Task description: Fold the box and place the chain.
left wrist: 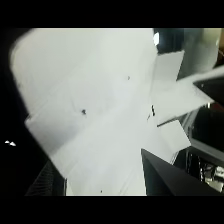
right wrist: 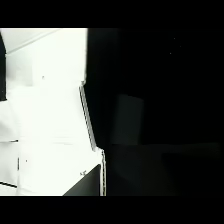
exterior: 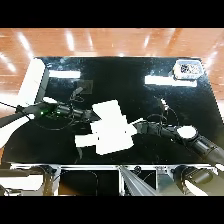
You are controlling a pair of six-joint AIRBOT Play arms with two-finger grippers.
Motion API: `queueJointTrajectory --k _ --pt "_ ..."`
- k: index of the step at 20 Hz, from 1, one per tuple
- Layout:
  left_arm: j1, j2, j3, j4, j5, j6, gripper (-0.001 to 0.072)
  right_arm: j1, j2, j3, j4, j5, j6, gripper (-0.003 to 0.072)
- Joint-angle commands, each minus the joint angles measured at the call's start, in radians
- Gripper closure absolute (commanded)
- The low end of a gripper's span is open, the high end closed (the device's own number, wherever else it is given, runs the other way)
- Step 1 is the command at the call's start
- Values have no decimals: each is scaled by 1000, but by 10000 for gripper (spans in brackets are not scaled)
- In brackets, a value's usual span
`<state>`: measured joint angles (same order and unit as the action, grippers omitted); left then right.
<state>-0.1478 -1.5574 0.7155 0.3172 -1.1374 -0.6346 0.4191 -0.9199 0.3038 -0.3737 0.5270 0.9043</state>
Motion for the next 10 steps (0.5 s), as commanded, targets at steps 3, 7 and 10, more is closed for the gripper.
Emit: queueJointTrajectory --k 3,7,10 --pt "3 -14 2 -76 -127 216 101 1 1 0 0 1 0 655" --pt "-1 -14 2 -76 -154 269 101 1 1 0 0 0 0 655" --pt "-8 -14 2 -75 -153 292 105 1 1 0 0 0 0 656"
